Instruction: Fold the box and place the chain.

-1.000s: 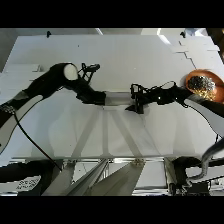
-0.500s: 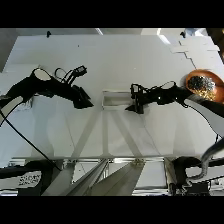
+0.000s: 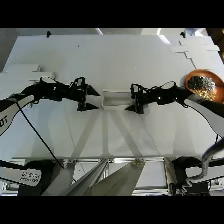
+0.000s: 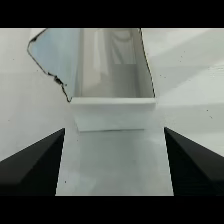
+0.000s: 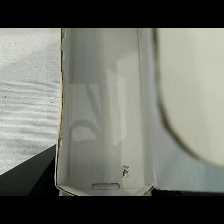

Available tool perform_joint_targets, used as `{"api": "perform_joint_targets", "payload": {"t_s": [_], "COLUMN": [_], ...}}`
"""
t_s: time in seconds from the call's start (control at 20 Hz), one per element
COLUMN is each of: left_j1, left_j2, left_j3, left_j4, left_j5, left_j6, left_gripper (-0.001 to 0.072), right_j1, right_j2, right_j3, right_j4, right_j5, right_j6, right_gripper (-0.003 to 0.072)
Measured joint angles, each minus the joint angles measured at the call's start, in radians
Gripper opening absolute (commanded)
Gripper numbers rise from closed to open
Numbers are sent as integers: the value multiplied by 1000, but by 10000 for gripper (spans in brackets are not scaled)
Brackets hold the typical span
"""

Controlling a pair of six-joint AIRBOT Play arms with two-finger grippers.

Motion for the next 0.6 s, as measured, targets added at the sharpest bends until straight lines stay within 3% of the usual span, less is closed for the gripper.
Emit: {"api": "perform_joint_targets", "payload": {"t_s": [0.6], "left_j1": [-76], "left_j2": [-26], "left_j3": [7], "left_j4": [-58], "left_j5": [59], "left_j6": [52], "left_gripper": [700], "right_j1": [0], "right_j2": [0], "right_j3": [0], "right_j4": [0], "right_j5": [0], "right_j6": [0], "right_gripper": [377]}}
